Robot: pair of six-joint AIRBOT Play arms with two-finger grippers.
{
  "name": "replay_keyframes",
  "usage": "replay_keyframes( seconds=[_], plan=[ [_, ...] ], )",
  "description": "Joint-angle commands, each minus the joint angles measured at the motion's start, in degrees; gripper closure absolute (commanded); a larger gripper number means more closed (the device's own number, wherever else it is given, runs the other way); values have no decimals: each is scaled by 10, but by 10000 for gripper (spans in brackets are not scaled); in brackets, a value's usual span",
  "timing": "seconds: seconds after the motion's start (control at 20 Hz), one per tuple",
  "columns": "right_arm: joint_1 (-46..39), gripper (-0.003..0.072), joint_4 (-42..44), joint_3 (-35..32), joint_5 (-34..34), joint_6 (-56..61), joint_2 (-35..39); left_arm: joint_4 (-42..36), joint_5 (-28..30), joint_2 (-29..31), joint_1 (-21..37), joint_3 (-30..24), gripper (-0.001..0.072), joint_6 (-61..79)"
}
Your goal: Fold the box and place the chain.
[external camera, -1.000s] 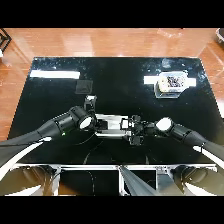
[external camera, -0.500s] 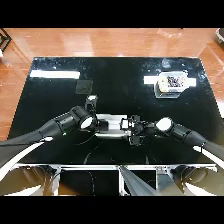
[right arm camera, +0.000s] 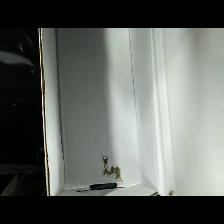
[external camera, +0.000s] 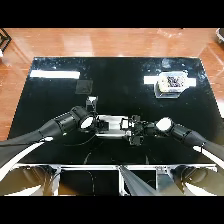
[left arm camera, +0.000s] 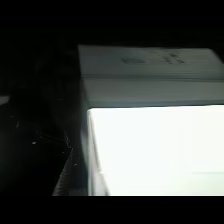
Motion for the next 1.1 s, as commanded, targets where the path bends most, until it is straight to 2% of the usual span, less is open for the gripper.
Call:
replay_keyframes(
  seconds=[0.0,0.15,0.2,0.25,0.3,0.35,0.45,0.5,0.55,0.6,0.65,1.05],
  plan=[
    [0,440,1,0,1,0,0,8,-7,0,0,3,247,-2],
    [0,440,1,0,1,0,0,8,-5,0,0,3,252,-2],
    [0,440,1,0,1,0,0,8,-5,0,0,3,283,-2],
    [0,440,1,0,1,0,0,8,-5,0,0,3,383,-2],
    [0,440,1,0,1,0,0,8,-5,0,0,3,517,0],
    [0,440,1,0,1,0,0,8,1,0,0,3,598,4],
    [0,440,1,0,1,0,0,8,9,0,0,3,679,5],
    [0,440,1,0,1,0,0,8,8,0,0,3,679,5],
    [0,387,2,0,0,0,0,9,4,0,0,3,680,5],
    [0,142,2,0,0,0,0,9,0,0,0,3,679,5],
    [0,-26,1,0,0,0,0,9,-1,1,0,3,679,6],
    [0,-16,-52,1,11,9,42,50,-70,17,11,3,679,23]
  ],
)
